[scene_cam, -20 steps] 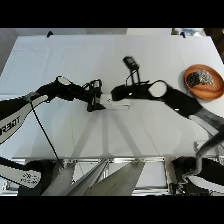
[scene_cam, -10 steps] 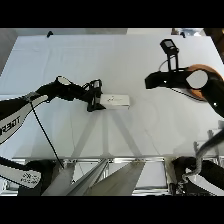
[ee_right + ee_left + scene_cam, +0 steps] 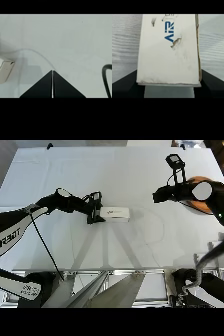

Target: Fold the box and place the chain.

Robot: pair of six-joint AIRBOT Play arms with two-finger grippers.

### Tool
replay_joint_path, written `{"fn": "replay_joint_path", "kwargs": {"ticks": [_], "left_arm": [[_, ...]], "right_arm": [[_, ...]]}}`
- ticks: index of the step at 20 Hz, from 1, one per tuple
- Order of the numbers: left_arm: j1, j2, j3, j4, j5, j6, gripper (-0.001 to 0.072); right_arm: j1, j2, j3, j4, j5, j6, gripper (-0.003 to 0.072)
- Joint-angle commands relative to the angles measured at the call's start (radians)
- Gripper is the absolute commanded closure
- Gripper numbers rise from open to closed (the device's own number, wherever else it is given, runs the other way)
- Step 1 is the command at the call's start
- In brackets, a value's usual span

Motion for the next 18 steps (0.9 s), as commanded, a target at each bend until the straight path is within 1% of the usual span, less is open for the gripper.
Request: {"fn": "replay_joint_path", "kwargs": {"ticks": [1,2,5,7,10,12,15,18], "left_arm": [[-0.009,0.002,0.000,-0.006,-0.025,0.000,0.0683],[-0.012,0.003,0.000,-0.006,-0.033,0.000,0.0702],[-0.029,0.035,0.000,-0.006,-0.029,-0.030,0.0703],[-0.042,0.085,0.000,-0.006,-0.002,-0.109,0.0704],[-0.065,0.193,0.000,0.005,0.077,-0.316,0.0704],[-0.079,0.282,0.000,0.008,0.148,-0.394,0.0704],[-0.105,0.402,0.000,0.015,0.281,-0.491,0.0704],[-0.129,0.475,0.000,0.088,0.476,-0.640,0.0704]], "right_arm": [[-0.002,0.001,0.001,-0.008,0.005,0.003,0.0679],[-0.002,0.001,0.001,-0.008,0.005,0.003,0.0679],[-0.002,0.001,0.001,-0.008,0.005,0.003,0.0679],[-0.002,0.001,0.001,-0.008,0.005,0.003,0.0679],[-0.002,0.001,0.001,-0.008,0.005,0.003,0.0679],[-0.002,0.001,0.001,-0.008,0.005,0.002,0.0679],[-0.002,0.001,0.001,-0.008,0.005,0.003,0.0679],[-0.002,0.001,0.001,-0.008,0.005,0.003,0.0679]]}}
